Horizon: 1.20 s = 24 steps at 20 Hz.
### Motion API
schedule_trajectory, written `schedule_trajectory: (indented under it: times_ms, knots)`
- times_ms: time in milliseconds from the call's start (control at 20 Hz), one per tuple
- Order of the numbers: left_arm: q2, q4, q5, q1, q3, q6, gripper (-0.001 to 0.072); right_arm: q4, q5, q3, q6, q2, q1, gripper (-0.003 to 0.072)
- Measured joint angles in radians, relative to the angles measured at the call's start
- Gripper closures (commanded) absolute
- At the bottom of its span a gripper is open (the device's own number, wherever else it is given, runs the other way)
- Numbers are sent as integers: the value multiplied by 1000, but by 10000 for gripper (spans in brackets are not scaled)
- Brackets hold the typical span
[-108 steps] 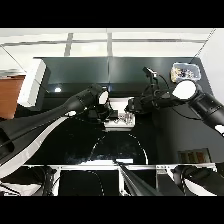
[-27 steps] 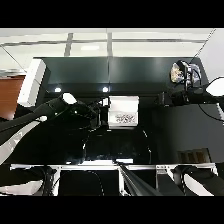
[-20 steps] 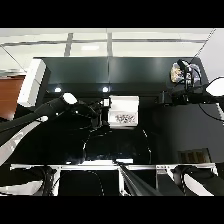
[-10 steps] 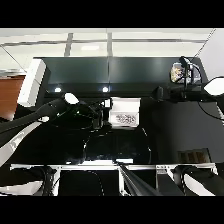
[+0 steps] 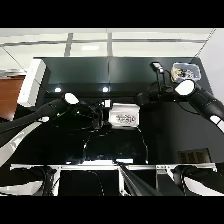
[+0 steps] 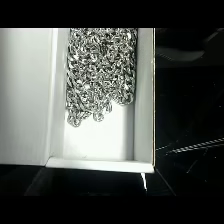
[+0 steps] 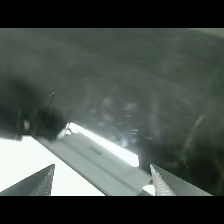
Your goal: Fold the box and place the chain.
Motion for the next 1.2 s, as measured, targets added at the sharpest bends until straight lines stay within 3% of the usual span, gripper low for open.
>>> schedule_trajectory:
  times_ms: [300,450,850,1050,1150,1200]
  knots:
    - [0,0,2,0,0,0,226,-53,235,58,-363,11,24,-10]
    - [0,0,3,0,0,2,226,-62,292,45,-464,10,42,-10]
    - [0,0,7,-1,0,3,226,-65,290,6,-599,6,62,-10]
    - [0,0,7,-1,0,3,226,-61,258,-10,-634,6,63,29]
    - [0,0,8,-1,0,3,226,-60,249,-12,-652,6,63,277]
    - [0,-1,10,-1,0,2,226,-57,249,-13,-656,6,63,278]
